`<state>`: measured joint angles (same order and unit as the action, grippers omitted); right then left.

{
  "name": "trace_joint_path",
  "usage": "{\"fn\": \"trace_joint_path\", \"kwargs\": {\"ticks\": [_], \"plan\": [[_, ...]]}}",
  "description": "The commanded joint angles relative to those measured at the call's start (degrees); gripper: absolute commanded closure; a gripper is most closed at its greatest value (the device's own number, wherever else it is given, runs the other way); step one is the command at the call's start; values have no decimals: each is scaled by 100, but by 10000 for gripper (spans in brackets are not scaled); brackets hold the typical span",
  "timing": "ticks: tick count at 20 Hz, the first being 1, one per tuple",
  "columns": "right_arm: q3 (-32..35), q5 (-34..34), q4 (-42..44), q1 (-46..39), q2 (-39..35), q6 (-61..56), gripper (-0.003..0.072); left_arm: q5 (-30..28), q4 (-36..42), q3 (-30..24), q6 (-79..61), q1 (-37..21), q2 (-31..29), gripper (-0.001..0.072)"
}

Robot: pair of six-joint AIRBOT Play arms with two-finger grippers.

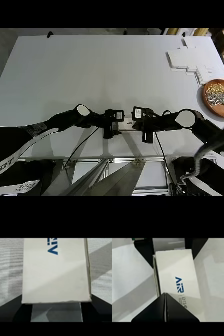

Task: Fold the box and place the chain.

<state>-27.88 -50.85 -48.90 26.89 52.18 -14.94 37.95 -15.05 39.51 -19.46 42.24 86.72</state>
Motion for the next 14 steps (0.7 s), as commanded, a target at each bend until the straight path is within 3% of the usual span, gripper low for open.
{"fn": "trace_joint_path", "kwargs": {"ticks": [1, 14], "plan": [[94, 26, -83, 0, 4, -4, 670, 0, 0, 2, 2, 0, -2, 456], [184, 94, -105, 0, 9, -26, 670, 0, 0, 4, 0, 0, -2, 456]]}}
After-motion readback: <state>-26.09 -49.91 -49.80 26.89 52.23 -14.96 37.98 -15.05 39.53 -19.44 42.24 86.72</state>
